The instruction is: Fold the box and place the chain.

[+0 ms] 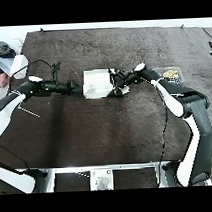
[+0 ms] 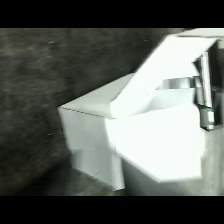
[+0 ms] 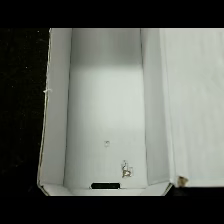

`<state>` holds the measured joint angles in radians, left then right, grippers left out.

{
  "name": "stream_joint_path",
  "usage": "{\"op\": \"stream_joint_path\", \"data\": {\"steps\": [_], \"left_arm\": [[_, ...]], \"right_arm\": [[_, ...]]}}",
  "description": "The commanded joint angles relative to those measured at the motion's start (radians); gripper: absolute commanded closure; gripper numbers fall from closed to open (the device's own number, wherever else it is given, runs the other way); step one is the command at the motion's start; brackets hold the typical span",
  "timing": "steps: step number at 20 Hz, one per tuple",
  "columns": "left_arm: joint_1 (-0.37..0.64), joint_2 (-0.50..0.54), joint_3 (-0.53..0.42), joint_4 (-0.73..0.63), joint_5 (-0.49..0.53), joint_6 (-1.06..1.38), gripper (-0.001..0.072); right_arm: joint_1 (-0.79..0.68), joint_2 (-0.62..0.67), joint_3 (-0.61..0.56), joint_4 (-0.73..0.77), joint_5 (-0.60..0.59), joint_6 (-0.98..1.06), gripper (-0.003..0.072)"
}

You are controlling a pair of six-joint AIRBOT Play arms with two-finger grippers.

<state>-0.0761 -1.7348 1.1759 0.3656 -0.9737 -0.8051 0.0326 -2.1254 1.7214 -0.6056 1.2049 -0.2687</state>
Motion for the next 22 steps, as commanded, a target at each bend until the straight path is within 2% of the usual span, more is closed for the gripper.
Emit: {"op": "stream_joint_path", "data": {"steps": [1,8,16,22], "left_arm": [[-0.003,0.0,0.032,-0.01,-0.05,0.002,0.0293],[-0.041,0.0,0.048,0.027,-0.051,-0.018,0.0293],[-0.138,0.0,0.182,0.401,-0.023,-0.384,0.0293],[-0.197,-0.002,0.227,0.521,0.025,-0.521,0.0293]], "right_arm": [[0.0,0.0,0.0,0.0,0.0,0.0,0.0413],[0.0,-0.001,0.0,0.0,0.0,0.0,0.0413],[0.0,0.0,0.0,0.0,0.0,0.0,0.0413],[0.0,0.0,0.0,0.0,0.0,0.0,0.0413]]}}
